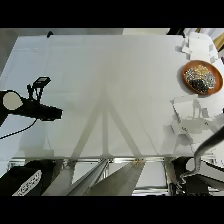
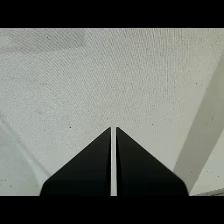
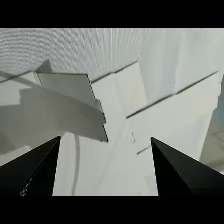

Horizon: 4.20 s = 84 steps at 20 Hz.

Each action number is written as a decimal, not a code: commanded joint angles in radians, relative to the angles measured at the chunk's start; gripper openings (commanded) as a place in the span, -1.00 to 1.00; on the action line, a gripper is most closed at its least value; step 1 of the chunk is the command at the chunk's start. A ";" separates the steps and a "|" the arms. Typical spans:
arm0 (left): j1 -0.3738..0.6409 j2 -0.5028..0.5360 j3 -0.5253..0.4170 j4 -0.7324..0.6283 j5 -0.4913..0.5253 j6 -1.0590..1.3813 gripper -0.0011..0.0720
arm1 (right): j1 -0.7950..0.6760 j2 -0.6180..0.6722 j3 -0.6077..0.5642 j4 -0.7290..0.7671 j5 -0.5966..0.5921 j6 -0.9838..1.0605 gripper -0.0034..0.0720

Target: Fold the box and place the chain.

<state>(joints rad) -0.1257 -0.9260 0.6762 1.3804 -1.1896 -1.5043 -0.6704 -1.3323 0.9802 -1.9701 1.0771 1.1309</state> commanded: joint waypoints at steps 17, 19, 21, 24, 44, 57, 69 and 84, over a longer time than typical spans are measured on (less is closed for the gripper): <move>0.000 0.000 0.000 0.000 0.000 0.000 -0.87 | -0.004 -0.092 0.000 0.396 0.263 -0.144 -0.87; 0.000 0.000 0.000 0.000 0.000 0.000 -0.87 | -0.004 -0.071 -0.006 0.570 0.327 -0.188 -0.88; 0.000 0.000 0.000 0.000 0.000 0.000 -0.87 | 0.002 -0.035 -0.043 0.715 0.341 -0.214 -0.88; 0.000 0.000 0.000 0.000 0.000 0.000 -0.87 | 0.077 0.085 -0.187 0.822 0.255 -0.247 -0.88; 0.000 -0.002 -0.002 0.000 0.030 0.011 -0.87 | 1.125 0.532 -0.525 0.950 -0.360 0.214 -0.87; 0.000 -0.247 0.100 -0.740 0.039 0.923 0.88 | 1.126 0.532 -0.525 0.947 -0.352 0.227 -0.87; -0.011 -0.700 0.250 -0.920 -0.122 1.149 0.78 | 1.126 0.532 -0.525 0.946 -0.307 0.226 -0.87; -0.098 -0.709 0.250 -0.809 -0.139 1.284 -0.87 | 1.126 0.532 -0.525 0.946 -0.306 0.227 -0.87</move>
<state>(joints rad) -0.2199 -1.6348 0.9253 0.4858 -1.3361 -0.2272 0.4549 -0.8009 0.4553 -1.0241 0.7715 1.3567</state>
